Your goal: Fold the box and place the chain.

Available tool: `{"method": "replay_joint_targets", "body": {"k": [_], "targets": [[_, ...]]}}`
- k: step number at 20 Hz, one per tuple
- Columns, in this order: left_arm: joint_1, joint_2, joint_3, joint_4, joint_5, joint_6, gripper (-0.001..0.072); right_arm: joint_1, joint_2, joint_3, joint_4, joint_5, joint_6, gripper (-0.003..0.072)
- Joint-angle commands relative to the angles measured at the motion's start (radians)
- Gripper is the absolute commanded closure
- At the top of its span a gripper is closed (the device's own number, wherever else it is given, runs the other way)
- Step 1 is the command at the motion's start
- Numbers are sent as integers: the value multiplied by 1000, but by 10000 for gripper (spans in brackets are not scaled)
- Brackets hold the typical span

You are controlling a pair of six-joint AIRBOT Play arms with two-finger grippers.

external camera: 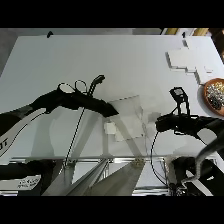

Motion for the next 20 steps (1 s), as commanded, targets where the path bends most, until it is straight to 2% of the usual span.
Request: {"method": "replay_joint_targets", "body": {"k": [1, 3, 5, 7, 8, 10, 11, 15, 16, 18, 20], "targets": [[-8, -72, 60, -3, -95, 59, 156, 1, 1, -1, 0, 1, 0, 674], [-8, -79, 61, -6, -103, 88, 183, 1, 1, -1, 0, 1, 0, 674], [-8, -79, 61, -6, -107, 106, 304, 1, 1, -1, 0, 1, 0, 674], [-8, -79, 61, -7, -107, 120, 384, 1, 1, -1, 0, 1, 0, 674], [-8, -79, 61, -8, -106, 125, 453, 1, 1, -1, 0, 1, 0, 674], [-8, -79, 61, -7, -99, 129, 681, 1, 1, -1, 0, 2, 0, 674], [-8, -78, 61, -7, -94, 150, 701, 1, 1, -1, 0, 5, 0, 674], [-8, -56, 62, 4, -90, 249, 703, 1, 1, 3, 12, 29, 0, 672], [-9, -39, 63, 27, -90, 283, 703, 1, 2, 11, 11, 50, -1, 646], [-23, 3, 74, 139, -90, 350, 703, 1, 8, 42, 11, 100, -5, 469], [-59, 47, 84, 281, -70, 410, 700, 1, 18, 91, 2, 155, -8, 406]]}}
